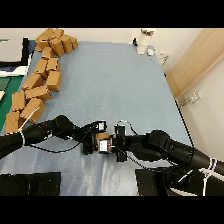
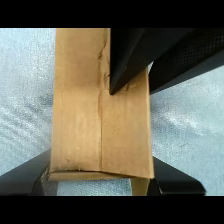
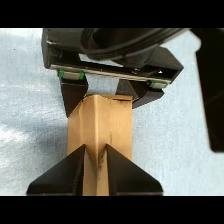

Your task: Fold the box.

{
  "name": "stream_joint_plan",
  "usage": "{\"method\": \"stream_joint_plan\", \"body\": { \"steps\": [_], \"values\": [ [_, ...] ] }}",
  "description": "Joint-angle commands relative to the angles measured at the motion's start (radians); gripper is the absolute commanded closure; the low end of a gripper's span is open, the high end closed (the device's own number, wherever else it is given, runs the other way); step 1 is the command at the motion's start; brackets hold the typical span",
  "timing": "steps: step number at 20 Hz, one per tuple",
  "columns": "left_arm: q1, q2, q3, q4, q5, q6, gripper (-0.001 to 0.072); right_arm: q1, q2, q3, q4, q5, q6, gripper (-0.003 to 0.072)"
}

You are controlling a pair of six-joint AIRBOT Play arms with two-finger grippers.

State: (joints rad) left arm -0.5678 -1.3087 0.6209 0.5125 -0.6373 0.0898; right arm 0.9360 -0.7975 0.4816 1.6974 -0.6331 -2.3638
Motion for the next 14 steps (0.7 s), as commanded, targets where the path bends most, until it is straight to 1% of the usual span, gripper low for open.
{"method": "stream_joint_plan", "body": {
  "steps": [1, 10, 11, 14],
  "values": [
    [0.000, 0.000, 0.001, -0.001, 0.000, -0.001, 0.0248, 0.001, 0.003, 0.001, 0.001, -0.003, 0.000, 0.0534],
    [0.000, 0.000, 0.001, -0.001, 0.000, -0.001, 0.0248, 0.001, 0.037, 0.001, -0.021, 0.019, 0.000, 0.0534],
    [0.000, 0.000, 0.001, -0.001, 0.000, -0.001, 0.0247, 0.001, 0.039, 0.001, -0.026, 0.025, 0.000, 0.0520],
    [0.000, 0.000, 0.001, -0.001, 0.000, -0.001, 0.0248, 0.001, 0.038, 0.001, -0.026, 0.029, 0.000, 0.0519]
  ]
}}
